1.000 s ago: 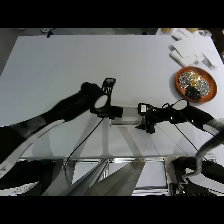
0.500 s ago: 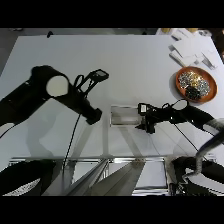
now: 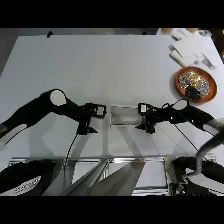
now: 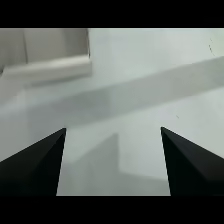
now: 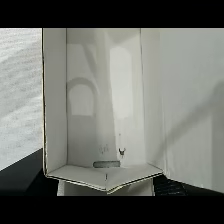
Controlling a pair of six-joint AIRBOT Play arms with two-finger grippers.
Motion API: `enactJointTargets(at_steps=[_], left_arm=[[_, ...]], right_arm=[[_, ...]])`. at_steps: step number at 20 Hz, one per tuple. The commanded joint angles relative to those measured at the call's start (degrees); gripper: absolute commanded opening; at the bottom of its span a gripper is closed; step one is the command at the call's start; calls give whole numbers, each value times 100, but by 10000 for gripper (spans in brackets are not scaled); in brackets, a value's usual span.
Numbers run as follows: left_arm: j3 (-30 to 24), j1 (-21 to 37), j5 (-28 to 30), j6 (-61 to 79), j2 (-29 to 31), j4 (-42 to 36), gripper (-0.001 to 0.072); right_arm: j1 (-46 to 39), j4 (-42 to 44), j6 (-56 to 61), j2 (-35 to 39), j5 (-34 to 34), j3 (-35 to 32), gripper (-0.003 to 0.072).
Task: Fold the box and place the chain.
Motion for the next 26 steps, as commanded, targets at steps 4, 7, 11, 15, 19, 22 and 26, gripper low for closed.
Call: enactJointTargets(at_steps=[4, 7, 11, 15, 19, 22, 26], left_arm=[[-238, 61, 1303, 2046, -898, -1967, 699], [-238, 59, 1182, 2048, -903, -1976, 701], [-238, 48, 1060, 2048, -903, -2061, 701], [-238, 42, 1093, 2048, -916, -2352, 701], [-238, 37, 1161, 2046, -918, -2350, 701], [-238, -9, 1172, 2046, -986, -2347, 701], [-238, -240, 1360, 2048, -1163, -2579, 702]], right_arm=[[2, 0, 0, 4, 0, 0, 344], [2, 0, 0, 4, 0, 0, 344], [2, 2, 0, 4, 0, 0, 344], [2, 2, 0, 4, 0, 0, 344], [2, 2, 0, 4, 0, 0, 344], [2, 2, 0, 4, 2, 0, 344], [2, 2, 0, 4, 0, 0, 344]])
